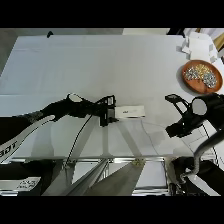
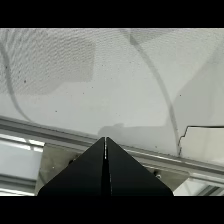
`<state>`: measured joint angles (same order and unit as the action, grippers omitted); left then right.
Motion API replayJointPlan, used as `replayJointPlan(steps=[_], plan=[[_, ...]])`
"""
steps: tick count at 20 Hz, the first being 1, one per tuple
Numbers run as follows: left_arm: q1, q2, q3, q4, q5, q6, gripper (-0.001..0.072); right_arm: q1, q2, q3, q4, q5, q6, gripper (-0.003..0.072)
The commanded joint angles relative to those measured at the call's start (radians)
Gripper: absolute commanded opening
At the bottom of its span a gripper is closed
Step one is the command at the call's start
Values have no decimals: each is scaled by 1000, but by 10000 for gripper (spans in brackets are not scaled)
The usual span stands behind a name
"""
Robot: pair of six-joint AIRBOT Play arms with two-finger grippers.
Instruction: Fold the box and place the chain.
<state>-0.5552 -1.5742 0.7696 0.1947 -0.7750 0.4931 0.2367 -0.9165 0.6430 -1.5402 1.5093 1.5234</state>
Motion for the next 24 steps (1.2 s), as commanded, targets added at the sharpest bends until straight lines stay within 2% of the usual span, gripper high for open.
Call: replayJointPlan(steps=[1,8,10,12,15,20,22,24], plan=[[0,0,1,0,0,0,251,0,-1,0,0,1,2,21],[0,0,1,-1,-15,0,246,0,-1,0,0,1,2,21],[-1,5,1,-12,-18,-3,6,0,-1,0,0,1,2,21],[8,39,1,-33,-14,-28,5,0,-1,0,0,1,2,21],[39,152,1,-26,29,-117,5,0,-1,0,0,1,2,21],[192,404,1,-13,225,-424,6,0,-1,0,0,1,2,21],[284,490,1,45,257,-486,6,0,-1,0,0,1,2,21],[385,551,1,170,267,-595,6,0,0,0,0,1,2,21]])
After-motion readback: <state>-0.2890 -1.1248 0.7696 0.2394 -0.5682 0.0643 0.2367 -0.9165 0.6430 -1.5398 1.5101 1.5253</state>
